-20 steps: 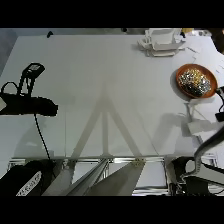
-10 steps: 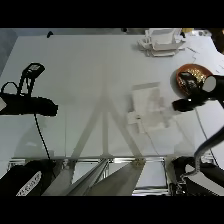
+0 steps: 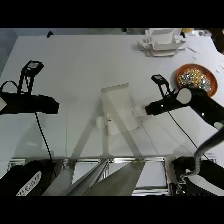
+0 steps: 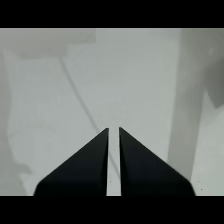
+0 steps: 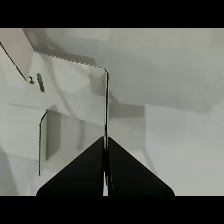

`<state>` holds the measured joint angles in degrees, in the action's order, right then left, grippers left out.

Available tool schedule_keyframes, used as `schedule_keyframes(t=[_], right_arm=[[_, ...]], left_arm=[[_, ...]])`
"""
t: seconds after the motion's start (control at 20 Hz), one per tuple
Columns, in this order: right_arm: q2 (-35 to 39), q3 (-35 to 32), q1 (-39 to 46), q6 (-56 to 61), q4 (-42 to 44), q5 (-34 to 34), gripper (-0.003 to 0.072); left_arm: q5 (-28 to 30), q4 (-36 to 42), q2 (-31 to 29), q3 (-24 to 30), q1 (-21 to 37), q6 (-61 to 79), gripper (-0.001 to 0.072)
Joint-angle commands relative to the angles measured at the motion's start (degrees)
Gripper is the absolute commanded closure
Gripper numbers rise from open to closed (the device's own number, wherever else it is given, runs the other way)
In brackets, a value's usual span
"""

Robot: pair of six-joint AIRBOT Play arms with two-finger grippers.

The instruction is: Fold the box and place the chain.

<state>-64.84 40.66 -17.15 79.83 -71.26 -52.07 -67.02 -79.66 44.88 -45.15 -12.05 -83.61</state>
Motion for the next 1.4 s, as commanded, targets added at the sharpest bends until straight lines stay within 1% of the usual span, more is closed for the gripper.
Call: schedule_keyframes(t=[0.0, 0.1, 0.15, 0.2, 0.25, 0.3, 0.35, 0.45, 0.5, 0.55, 0.6, 0.7, 0.75, 0.8, 0.9, 1.0, 1.2, 1.25, 1.35], right_arm=[[2.4, -2.3, -3.4, 3.3, 1.0, 5.1, 0.0669], [6.3, -4.2, -3.7, 4.9, 1.0, 6.1, 0.0668], [8.5, -5.0, -3.7, 5.3, 0.7, 6.0, 0.0668], [10.5, -5.9, -3.7, 5.3, 0.7, 6.0, 0.0668], [12.1, -6.6, -3.7, 5.3, 1.1, 5.9, 0.0668], [13.4, -7.2, -3.7, 5.3, 1.3, 5.6, 0.0668], [14.2, -7.5, -3.7, 5.3, 1.3, 4.9, 0.0668], [14.6, -7.5, -3.7, 5.2, 1.3, 3.2, 0.0668], [14.6, -7.5, -3.7, 5.2, 1.2, 2.8, 0.0668], [14.6, -7.5, -3.7, 5.2, 1.3, 2.4, 0.0669], [14.6, -7.5, -3.7, 5.2, 1.3, 1.9, 0.0669], [14.6, -7.5, -3.7, 5.2, 1.3, 1.4, 0.0669], [14.6, -7.5, -3.7, 5.2, 1.3, 1.3, 0.0669], [14.6, -7.5, -3.7, 5.2, 1.3, 1.2, 0.0669], [14.6, -7.5, -3.7, 5.2, 1.3, 0.9, 0.0669], [14.6, -7.5, -3.7, 5.2, 1.4, 0.3, 0.0669], [14.6, -7.5, -3.7, 2.7, 3.9, 0.3, 0.067], [14.6, -7.5, -3.7, 2.0, 4.3, 0.3, 0.067], [14.6, -7.5, -3.7, 2.0, 4.3, 0.2, 0.067]], left_arm=[[0.8, 0.3, 0.4, 0.0, 0.0, 0.5, 0.0579], [0.9, 1.1, 1.7, 0.0, 0.0, 2.0, 0.0518], [0.9, 3.1, 2.8, 0.0, 0.0, 4.0, 0.0344], [0.9, 6.5, 4.3, 0.0, 0.0, 6.3, 0.0243], [0.8, 11.5, 6.3, 0.0, 0.0, 11.2, 0.023], [0.9, 17.8, 9.0, 0.0, -0.2, 17.6, 0.0187], [1.4, 24.1, 11.9, 0.0, -0.2, 23.9, 0.0183], [4.3, 35.0, 18.1, 0.0, -0.1, 35.4, 0.0175], [4.9, 38.4, 20.8, -0.4, -0.1, 39.3, 0.0176], [3.7, 39.7, 24.2, -1.9, -0.2, 41.6, 0.0176], [0.7, 39.9, 27.8, -4.3, -0.2, 42.3, 0.0176], [-5.2, 39.8, 35.8, -11.3, -0.2, 42.6, 0.0172], [-6.6, 39.8, 39.5, -14.8, -0.2, 42.7, 0.0143], [-7.1, 39.7, 42.2, -17.5, -0.2, 43.1, 0.0142], [-8.3, 39.9, 46.2, -21.2, -0.2, 46.7, 0.0139], [-8.4, 40.1, 48.5, -23.4, -0.2, 49.6, 0.0139], [-6.0, 40.3, 51.2, -23.8, -0.2, 53.0, 0.0139], [-6.4, 40.6, 52.3, -23.8, -0.2, 53.7, 0.0139], [-8.6, 43.6, 54.6, -23.8, -0.2, 56.3, 0.014]])
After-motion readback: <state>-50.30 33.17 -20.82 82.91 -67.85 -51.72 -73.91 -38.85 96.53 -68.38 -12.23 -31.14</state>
